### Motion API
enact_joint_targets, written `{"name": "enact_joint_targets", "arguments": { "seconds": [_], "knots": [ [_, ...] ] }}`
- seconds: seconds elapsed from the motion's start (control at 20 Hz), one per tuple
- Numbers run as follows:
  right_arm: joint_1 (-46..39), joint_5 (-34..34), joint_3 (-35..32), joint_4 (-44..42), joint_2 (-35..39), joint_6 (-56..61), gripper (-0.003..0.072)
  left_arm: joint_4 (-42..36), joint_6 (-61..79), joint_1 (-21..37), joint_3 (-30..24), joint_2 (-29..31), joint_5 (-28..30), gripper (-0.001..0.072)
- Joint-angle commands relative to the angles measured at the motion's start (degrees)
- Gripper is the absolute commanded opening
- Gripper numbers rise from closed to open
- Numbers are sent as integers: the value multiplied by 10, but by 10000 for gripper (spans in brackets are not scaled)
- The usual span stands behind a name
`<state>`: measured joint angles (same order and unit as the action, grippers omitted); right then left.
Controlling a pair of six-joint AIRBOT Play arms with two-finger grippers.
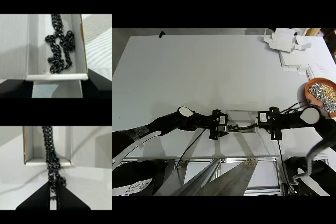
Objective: Fold the box and place the chain.
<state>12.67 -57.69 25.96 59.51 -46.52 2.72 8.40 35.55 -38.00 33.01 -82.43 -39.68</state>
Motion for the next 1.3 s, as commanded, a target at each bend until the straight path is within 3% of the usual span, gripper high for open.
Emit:
{"name": "enact_joint_targets", "arguments": {
  "seconds": [0.0,0.1,0.35,0.5,0.8,1.05,1.2,1.25],
  "knots": [
    [0,-16,0,-5,96,31,20,0,0,0,0,0,0,276],
    [0,-15,0,-63,125,30,20,0,0,0,0,0,0,276],
    [7,-9,0,-333,130,-57,20,0,0,0,0,0,0,276],
    [61,48,0,-416,120,-110,20,0,0,0,0,0,0,276],
    [195,152,0,-379,0,-110,20,0,0,0,0,0,0,276],
    [208,168,0,-277,-85,-99,23,0,0,0,0,0,0,276],
    [208,169,0,-230,-82,-66,180,0,0,0,0,0,0,276],
    [208,170,0,-215,-75,-59,182,0,0,0,0,0,0,276]
  ]
}}
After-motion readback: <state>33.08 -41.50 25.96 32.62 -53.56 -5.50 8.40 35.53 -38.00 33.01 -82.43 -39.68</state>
